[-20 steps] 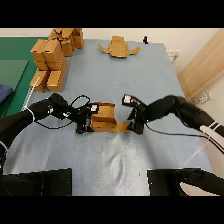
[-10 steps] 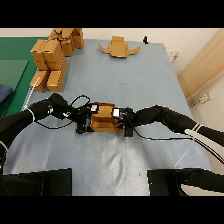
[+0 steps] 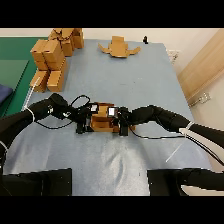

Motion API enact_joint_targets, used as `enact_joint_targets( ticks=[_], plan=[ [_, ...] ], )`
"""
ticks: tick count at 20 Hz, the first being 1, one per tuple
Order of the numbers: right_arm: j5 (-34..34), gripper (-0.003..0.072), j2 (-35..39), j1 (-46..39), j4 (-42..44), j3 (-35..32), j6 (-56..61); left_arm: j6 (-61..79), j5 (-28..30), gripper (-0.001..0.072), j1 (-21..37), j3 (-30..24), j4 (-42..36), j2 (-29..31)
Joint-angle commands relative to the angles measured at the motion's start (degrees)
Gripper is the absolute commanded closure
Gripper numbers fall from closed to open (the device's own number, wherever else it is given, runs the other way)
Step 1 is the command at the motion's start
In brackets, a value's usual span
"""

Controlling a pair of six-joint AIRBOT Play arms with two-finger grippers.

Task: Fold the box.

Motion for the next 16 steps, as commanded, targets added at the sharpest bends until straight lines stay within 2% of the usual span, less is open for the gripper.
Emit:
enact_joint_targets(
  ticks=[1, 2, 3, 4, 7, 9, 10, 11, 12, 14, 16],
  plan=[
    [0.2, 0.0677, -0.1, 0.1, 1.9, 0.1, 0.2, 0.0, 0.0, 0.0566, 0.0, 0.0, 0.0, 0.0],
    [0.2, 0.0579, -0.1, 0.1, 2.3, 0.1, 0.4, 0.0, 0.0, 0.0566, 0.0, 0.0, 0.0, 0.0],
    [0.2, 0.0368, -0.1, 0.1, 2.7, 0.1, 0.8, 0.0, 0.0, 0.0567, 0.0, 0.0, 0.0, 0.0],
    [0.3, 0.0262, -0.1, 0.1, 2.6, 0.1, 2.1, 0.0, 0.0, 0.0566, 0.0, 0.0, 0.0, 0.0],
    [0.2, 0.0258, -0.1, 0.0, 2.4, 0.1, 4.0, 0.0, 0.0, 0.0567, 0.0, 0.0, 0.0, 0.0],
    [0.2, 0.0277, -0.1, 0.0, 1.9, 0.1, 4.9, 0.0, 0.0, 0.0566, 0.0, 0.0, 0.0, 0.0],
    [0.2, 0.0439, 0.0, -0.3, -0.4, 0.1, 7.4, 0.0, 0.1, 0.0566, 0.0, 0.0, 0.0, 0.0],
    [-0.2, 0.0652, 0.1, -0.8, -3.7, 0.1, 12.2, 0.0, 0.0, 0.0566, 0.0, 0.0, 0.0, 0.0],
    [-0.5, 0.0678, 0.3, -1.7, -7.8, 0.0, 18.9, 0.0, 0.0, 0.0566, 0.0, 0.0, 0.0, 0.0],
    [-2.2, 0.0680, 1.6, -3.7, -14.0, 0.0, 31.4, 0.0, 0.0, 0.0566, 0.0, 0.0, 0.0, 0.0],
    [-3.3, 0.0681, 4.6, -6.6, -15.1, -0.1, 41.4, 0.0, 0.0, 0.0566, 0.0, 0.0, 0.0, 0.0]
  ],
)
